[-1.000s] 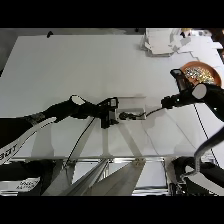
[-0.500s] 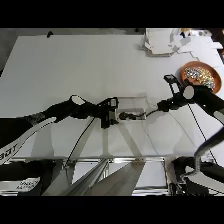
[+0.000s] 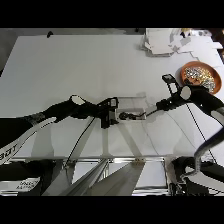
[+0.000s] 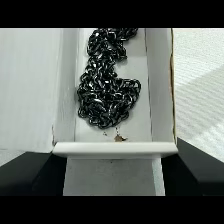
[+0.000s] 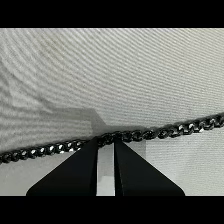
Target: Fold the box and place the chain.
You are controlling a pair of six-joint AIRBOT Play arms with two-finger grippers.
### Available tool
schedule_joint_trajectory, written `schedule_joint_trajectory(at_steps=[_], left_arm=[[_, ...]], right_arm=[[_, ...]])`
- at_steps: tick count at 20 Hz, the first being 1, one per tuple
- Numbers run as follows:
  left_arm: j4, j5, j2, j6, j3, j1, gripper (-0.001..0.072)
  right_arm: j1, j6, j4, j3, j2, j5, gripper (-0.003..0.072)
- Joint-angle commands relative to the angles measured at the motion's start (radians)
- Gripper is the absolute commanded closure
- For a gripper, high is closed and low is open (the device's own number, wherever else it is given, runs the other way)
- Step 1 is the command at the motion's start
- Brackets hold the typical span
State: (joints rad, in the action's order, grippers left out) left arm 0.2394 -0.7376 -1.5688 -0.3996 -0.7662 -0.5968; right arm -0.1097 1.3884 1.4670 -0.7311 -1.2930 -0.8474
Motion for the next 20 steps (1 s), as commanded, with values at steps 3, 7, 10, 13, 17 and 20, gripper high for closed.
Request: schedule_joint_trajectory(at_steps=[3,7,10,13,17,20], left_arm=[[0.0,0.0,0.0,0.0,0.0,0.001,0.0573],[0.0,0.001,0.0,0.0,0.0,0.001,0.0573],[0.0,0.001,0.0,0.0,0.0,0.001,0.0573],[0.0,0.001,0.0,0.0,0.0,0.001,0.0573],[0.0,0.001,0.0,0.0,0.0,0.001,0.0573],[0.0,0.0,0.0,0.0,0.0,0.001,0.0573]], right_arm=[[-0.002,-0.035,-0.003,0.0,0.092,-0.055,0.0672],[-0.002,-0.035,-0.01,0.0,0.284,-0.096,0.0672],[-0.002,-0.048,-0.082,0.0,0.434,-0.12,0.0672],[-0.002,-0.142,-0.255,0.0,0.557,-0.15,0.0672],[-0.002,-0.25,-0.524,0.0,0.663,-0.185,0.0672],[-0.002,-0.286,-0.657,0.001,0.689,-0.192,0.0672]])
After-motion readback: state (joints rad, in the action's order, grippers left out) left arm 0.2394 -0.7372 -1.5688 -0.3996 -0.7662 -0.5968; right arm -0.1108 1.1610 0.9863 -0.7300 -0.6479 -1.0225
